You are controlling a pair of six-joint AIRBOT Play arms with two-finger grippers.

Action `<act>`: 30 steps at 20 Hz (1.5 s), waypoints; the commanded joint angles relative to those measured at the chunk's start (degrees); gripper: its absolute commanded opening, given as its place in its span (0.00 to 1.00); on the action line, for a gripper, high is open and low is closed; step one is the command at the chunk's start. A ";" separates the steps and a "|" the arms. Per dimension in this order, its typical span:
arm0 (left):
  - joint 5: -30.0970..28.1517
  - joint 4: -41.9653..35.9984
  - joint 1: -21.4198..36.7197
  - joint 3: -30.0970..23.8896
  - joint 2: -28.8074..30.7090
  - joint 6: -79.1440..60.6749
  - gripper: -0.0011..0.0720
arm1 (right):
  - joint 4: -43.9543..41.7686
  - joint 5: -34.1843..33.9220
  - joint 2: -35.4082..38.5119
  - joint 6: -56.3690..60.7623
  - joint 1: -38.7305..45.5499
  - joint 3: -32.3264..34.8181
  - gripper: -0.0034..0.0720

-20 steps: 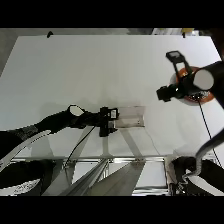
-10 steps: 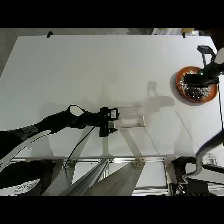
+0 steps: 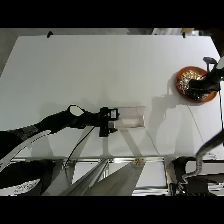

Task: Fold the box and place the chain.

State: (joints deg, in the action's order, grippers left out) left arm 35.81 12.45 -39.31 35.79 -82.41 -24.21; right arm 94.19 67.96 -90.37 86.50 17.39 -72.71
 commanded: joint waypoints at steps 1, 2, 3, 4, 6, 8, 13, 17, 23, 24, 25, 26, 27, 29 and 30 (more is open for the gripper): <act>0.00 0.00 -0.02 0.04 0.04 0.00 0.51 | -0.94 -2.49 -1.79 -0.02 0.28 -0.02 0.35; 0.00 0.00 -0.02 0.02 0.04 0.00 0.51 | -1.14 -3.26 -1.90 -0.02 0.28 -0.02 0.35; 0.00 0.00 -0.02 0.04 0.04 0.00 0.51 | -1.31 -4.15 -1.90 -0.02 0.28 -0.02 0.34; 0.00 0.00 -0.02 0.04 0.07 0.00 0.51 | -1.36 -4.61 -1.90 0.00 0.28 -0.02 0.34; 0.00 0.00 -0.02 0.04 0.04 0.00 0.51 | -1.33 -5.53 -1.90 -0.02 0.28 -0.02 0.34; 0.00 0.00 -0.02 0.04 0.04 0.00 0.51 | -1.51 -5.62 -1.97 0.07 0.28 -0.02 0.34; 0.00 0.00 -0.02 0.04 0.04 0.00 0.51 | -1.88 -2.14 -4.70 0.68 0.28 -0.02 0.24; 0.00 -0.02 -0.02 0.04 0.04 0.00 0.51 | -1.62 -1.44 -3.19 0.02 0.28 -0.02 0.07; 0.00 0.00 -0.02 0.02 0.04 0.00 0.51 | -2.97 0.15 11.23 -4.50 0.28 -0.02 0.07; 0.02 0.00 -0.02 0.04 0.04 0.00 0.51 | -4.92 0.61 14.40 -4.57 0.28 -0.02 0.07; 0.02 0.00 -0.02 0.02 0.04 0.00 0.51 | -7.37 1.53 17.57 -5.18 0.04 -0.02 0.07; 0.00 0.00 -0.02 0.04 0.04 0.00 0.51 | -10.10 2.97 20.39 -6.45 -0.28 0.00 0.07; 0.00 0.00 -0.02 0.02 0.04 0.00 0.51 | -12.87 4.79 23.43 -7.52 -0.55 0.00 0.07; 0.20 0.00 -0.02 0.04 0.04 0.00 0.51 | -16.24 7.65 28.96 -7.52 -1.62 0.00 0.07; 0.22 0.00 -0.02 0.04 0.04 0.00 0.51 | -17.35 9.18 31.50 -7.52 -2.47 0.00 0.07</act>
State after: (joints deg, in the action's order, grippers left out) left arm 35.88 12.43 -39.31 35.79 -82.41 -24.18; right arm 82.65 72.75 -66.35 80.14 16.27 -72.69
